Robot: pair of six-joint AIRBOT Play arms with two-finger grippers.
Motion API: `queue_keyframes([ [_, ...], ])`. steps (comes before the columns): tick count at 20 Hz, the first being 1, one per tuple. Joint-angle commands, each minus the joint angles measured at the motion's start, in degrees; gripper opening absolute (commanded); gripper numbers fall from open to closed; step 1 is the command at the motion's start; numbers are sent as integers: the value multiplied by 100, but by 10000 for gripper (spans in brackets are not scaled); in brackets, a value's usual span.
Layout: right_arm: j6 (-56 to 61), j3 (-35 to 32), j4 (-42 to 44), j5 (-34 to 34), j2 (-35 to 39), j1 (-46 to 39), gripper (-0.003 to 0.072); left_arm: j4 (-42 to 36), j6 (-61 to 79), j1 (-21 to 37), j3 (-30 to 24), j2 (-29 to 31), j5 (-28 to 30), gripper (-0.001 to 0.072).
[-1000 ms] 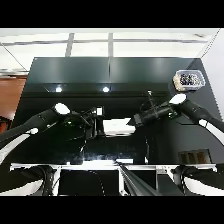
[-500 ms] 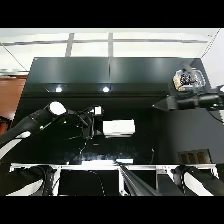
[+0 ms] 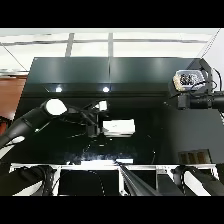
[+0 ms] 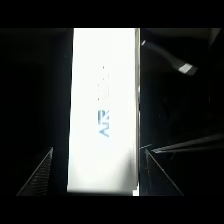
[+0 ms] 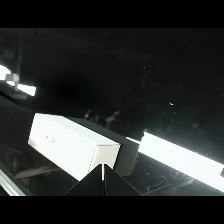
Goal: Fold the box and place the chain.
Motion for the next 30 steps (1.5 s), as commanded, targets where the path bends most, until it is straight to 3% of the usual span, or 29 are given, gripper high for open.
queue_keyframes([
  [1, 15, -4, -20, -55, 15, -24, 20, 28, -619, -457, 544, -614, 245, 713],
  [8, -28, -188, -37, -85, 15, -24, 20, 22, -1274, -590, 986, -1329, 133, 713],
  [19, -140, -363, 52, -232, 15, -24, 20, 70, -1303, -754, 988, -1375, -2, 713],
  [26, -175, -363, 68, -258, 15, -24, 20, 931, -1300, -1141, 988, -1375, 83, 714],
  [30, -181, -363, 68, -269, 15, -24, 20, 1506, -1303, -1410, 988, -1495, 439, 714],
])
